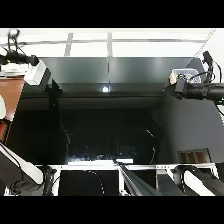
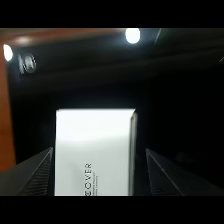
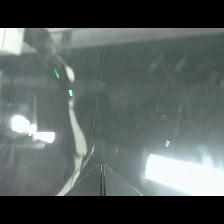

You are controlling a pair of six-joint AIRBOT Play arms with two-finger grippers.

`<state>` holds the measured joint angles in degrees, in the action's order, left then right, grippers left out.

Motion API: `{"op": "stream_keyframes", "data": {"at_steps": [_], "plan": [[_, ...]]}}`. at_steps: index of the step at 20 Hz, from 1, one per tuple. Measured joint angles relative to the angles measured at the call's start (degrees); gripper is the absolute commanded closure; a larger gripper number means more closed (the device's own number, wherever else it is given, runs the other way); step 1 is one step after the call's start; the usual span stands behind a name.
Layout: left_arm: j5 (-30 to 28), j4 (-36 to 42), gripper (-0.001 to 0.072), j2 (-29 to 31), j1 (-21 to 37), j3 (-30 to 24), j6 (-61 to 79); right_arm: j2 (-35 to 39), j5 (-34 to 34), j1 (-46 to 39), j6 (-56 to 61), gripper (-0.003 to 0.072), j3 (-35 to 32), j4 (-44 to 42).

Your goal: Fold the box and place the chain.

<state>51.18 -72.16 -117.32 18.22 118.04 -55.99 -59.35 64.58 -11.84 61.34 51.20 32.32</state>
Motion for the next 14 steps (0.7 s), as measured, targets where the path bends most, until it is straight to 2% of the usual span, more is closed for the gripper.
{"op": "stream_keyframes", "data": {"at_steps": [1,2,3,6,7,9,11,14], "plan": [[0.39,0.04,0.0095,2.36,-0.24,0.13,-0.79,0.00,-3.13,1.53,-0.28,0.0673,0.22,1.36],[0.90,0.24,0.0437,5.01,-0.50,0.24,-2.56,-0.07,-6.14,3.30,-0.52,0.0673,0.55,3.48],[2.54,0.42,0.0682,7.39,-0.76,0.26,-4.83,-0.26,-9.60,5.40,-0.66,0.0673,0.90,5.81],[10.88,1.38,0.0685,14.64,-2.08,-1.31,-11.65,-0.79,-19.06,10.62,-0.55,0.0673,1.53,12.94],[13.55,1.46,0.0685,17.07,-2.84,-3.13,-13.27,-0.87,-21.42,11.67,-0.44,0.0673,1.60,16.11],[16.48,1.84,0.0685,23.63,-5.29,-10.12,-16.11,-1.07,-24.57,12.85,-0.42,0.0673,1.27,22.34],[14.62,1.84,0.0684,32.79,-9.03,-22.99,-17.46,-1.31,-26.45,13.25,-0.39,0.0673,0.07,26.88],[2.95,-0.55,0.0683,49.03,-15.43,-48.48,-18.38,-1.81,-28.28,13.55,-0.24,0.0672,-2.51,30.42]]}}
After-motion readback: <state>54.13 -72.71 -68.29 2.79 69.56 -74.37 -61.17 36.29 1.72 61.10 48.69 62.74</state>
